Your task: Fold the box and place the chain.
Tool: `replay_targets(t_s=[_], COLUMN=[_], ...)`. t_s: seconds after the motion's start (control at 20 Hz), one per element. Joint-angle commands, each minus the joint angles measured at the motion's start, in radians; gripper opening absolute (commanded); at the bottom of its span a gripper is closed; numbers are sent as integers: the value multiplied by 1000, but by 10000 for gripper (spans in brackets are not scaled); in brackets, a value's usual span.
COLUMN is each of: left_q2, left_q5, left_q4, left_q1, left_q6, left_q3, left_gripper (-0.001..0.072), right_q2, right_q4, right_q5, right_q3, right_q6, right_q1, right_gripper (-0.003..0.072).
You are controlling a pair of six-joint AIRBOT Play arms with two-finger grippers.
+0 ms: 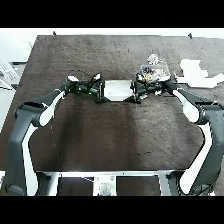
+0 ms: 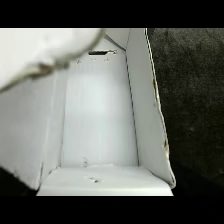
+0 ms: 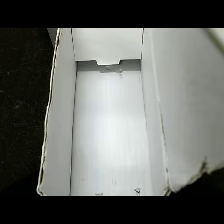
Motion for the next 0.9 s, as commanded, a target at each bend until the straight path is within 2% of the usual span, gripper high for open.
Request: replay_targets(t_s=[0.0,0.5,0.6,0.85], left_q2=[-1,-1,-1,-1], left_q5=[4,3,3,2], left_q4=[1,8,10,17], left_q1=[0,-1,-1,-1], left_q6=[17,24,24,24], left_q3=[0,0,0,0], left_gripper=[720,703,584,583], right_q2=[0,0,0,0], right_q4=[-1,-1,-1,-1], right_q5=[1,1,1,1], right_q3=[1,1,1,1], right_q6=[0,0,0,0], right_q1=[0,0,0,0], right_gripper=[583,583,583,583])
